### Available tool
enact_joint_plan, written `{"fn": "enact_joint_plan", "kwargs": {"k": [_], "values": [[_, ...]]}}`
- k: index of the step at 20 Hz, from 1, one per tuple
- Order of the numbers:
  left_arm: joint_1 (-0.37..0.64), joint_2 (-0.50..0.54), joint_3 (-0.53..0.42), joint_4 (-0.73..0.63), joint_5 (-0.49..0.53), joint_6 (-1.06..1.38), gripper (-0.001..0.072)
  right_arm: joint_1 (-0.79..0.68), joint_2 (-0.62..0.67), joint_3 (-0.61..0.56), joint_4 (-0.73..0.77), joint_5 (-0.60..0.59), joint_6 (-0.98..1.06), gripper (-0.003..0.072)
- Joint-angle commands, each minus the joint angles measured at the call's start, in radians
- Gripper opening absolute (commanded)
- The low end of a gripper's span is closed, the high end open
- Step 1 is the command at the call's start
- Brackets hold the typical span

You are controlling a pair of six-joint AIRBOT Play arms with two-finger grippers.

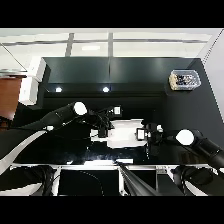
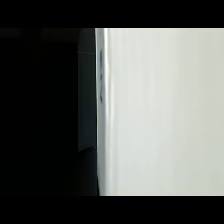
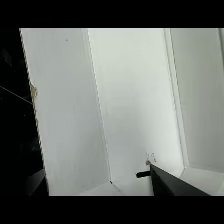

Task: Fold the box and place the chain.

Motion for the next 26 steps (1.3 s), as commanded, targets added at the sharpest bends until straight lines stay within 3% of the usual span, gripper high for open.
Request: {"fn": "enact_joint_plan", "kwargs": {"k": [1, 7, 12, 16, 20, 26], "values": [[-0.001, -0.001, 0.0, 0.0, 0.0, 0.0, 0.0024, -0.031, 0.0, 0.067, -0.005, 0.047, 0.034, 0.0701], [-0.001, -0.001, 0.0, 0.0, 0.0, 0.0, 0.0024, -0.05, 0.0, 0.079, 0.06, -0.126, 0.012, 0.0701], [-0.001, -0.001, 0.0, 0.0, 0.0, 0.0, 0.0024, -0.051, 0.0, 0.079, 0.058, -0.121, 0.036, 0.07], [-0.001, 0.0, 0.0, 0.0, 0.0, 0.0, 0.0024, -0.053, 0.0, 0.082, 0.043, -0.051, 0.083, 0.0701], [-0.001, 0.0, 0.0, 0.0, 0.0, 0.0, 0.0024, -0.163, 0.011, 0.099, 0.032, -0.014, 0.121, 0.07], [-0.001, 0.0, 0.0, 0.004, 0.006, 0.002, 0.0024, -0.183, -0.013, 0.097, 0.197, -0.025, -0.124, 0.07]]}}
